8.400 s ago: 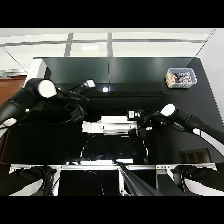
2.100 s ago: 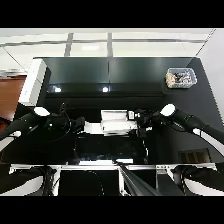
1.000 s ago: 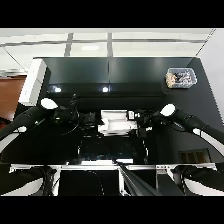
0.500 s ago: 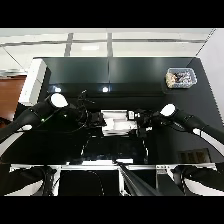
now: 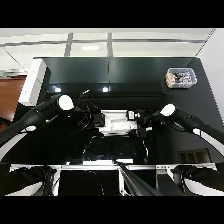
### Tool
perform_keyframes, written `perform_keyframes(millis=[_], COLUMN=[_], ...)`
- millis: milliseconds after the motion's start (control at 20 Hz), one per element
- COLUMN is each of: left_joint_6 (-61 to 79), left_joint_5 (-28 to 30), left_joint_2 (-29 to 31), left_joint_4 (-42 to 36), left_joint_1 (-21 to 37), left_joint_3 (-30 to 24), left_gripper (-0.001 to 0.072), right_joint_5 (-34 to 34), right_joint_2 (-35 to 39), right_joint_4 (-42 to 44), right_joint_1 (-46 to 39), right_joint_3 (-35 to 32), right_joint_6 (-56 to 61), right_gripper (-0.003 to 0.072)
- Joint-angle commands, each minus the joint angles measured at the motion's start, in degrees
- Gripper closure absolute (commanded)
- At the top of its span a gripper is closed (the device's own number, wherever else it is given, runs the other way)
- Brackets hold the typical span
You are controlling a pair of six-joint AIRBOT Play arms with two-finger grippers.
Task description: Fold the box and place the chain.
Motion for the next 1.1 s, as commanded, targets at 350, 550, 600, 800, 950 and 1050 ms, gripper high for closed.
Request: perform_keyframes(millis=[350,550,600,800,950,1050], left_joint_6=[-9.0,-12.7,-14.2,-20.3,-20.3,-21.4], left_joint_5=[0.3,0.3,0.3,-1.1,-4.9,-5.1], left_joint_2=[-2.8,-2.8,-2.9,-3.6,-5.9,-7.3], left_joint_4=[10.6,12.0,13.1,15.5,15.9,16.9], left_joint_1=[-5.7,-7.8,-8.1,-8.6,-8.9,-9.7], left_joint_3=[3.9,4.9,5.1,5.3,7.6,9.4], left_gripper=[0.0408,0.0409,0.0409,0.0426,0.043,0.043], right_joint_5=[0.0,0.0,0.0,0.0,0.0,0.0], right_joint_2=[0.0,0.0,0.0,0.0,0.0,0.0], right_joint_4=[0.0,0.0,0.0,0.0,0.0,0.0], right_joint_1=[0.0,0.0,0.0,0.0,0.0,0.0], right_joint_3=[0.0,0.0,0.0,0.0,0.0,0.0], right_joint_6=[0.0,0.0,0.0,0.0,0.0,0.0], right_gripper=[0.0445,0.0445,0.0445,0.0445,0.0445,0.0445])
